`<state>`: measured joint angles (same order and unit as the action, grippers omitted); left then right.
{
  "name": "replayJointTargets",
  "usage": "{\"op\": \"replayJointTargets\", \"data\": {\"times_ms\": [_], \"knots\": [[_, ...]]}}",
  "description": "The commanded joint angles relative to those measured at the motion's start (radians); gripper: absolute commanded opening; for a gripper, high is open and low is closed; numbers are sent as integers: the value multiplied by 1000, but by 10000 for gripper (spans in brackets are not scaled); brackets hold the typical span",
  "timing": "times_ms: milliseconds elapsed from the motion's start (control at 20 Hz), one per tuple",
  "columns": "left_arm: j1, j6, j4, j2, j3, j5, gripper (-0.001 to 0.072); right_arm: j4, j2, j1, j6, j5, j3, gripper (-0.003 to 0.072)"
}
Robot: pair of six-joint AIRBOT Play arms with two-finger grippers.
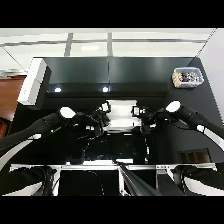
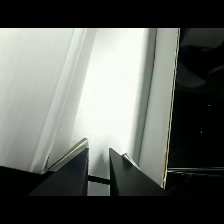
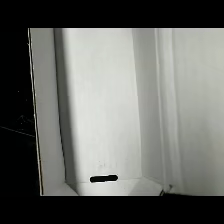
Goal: Fold the box and place the chain.
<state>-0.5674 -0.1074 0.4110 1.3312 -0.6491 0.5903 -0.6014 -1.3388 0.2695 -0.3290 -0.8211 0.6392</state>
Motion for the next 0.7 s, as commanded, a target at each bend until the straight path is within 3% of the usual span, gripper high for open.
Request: {"op": "replayJointTargets", "data": {"times_ms": [0,50,200,250,300,400,450,500,600,650], "knots": [[-8,-2,2,1,-2,-6,146,-1,0,1,-1,-1,0,204],[-13,-2,3,1,-2,-6,107,0,0,1,-1,-1,0,203],[-27,-2,34,1,-2,-8,118,-1,0,1,-1,-1,0,204],[-29,-2,33,1,-2,-14,292,0,0,1,-1,-1,0,204],[-30,-1,34,1,-2,-23,356,-1,0,1,-1,-1,0,204],[-29,-1,34,1,-2,-23,68,-1,0,1,-1,-1,0,203],[-30,-1,33,1,-2,-23,232,0,0,1,-1,-1,0,203],[-30,4,33,1,-2,-22,301,0,0,1,-1,-1,0,204],[-24,7,34,-5,-2,-12,77,0,0,1,-1,-1,0,204],[-16,27,39,-19,-2,-2,25,0,0,1,-1,-1,0,204]]}}
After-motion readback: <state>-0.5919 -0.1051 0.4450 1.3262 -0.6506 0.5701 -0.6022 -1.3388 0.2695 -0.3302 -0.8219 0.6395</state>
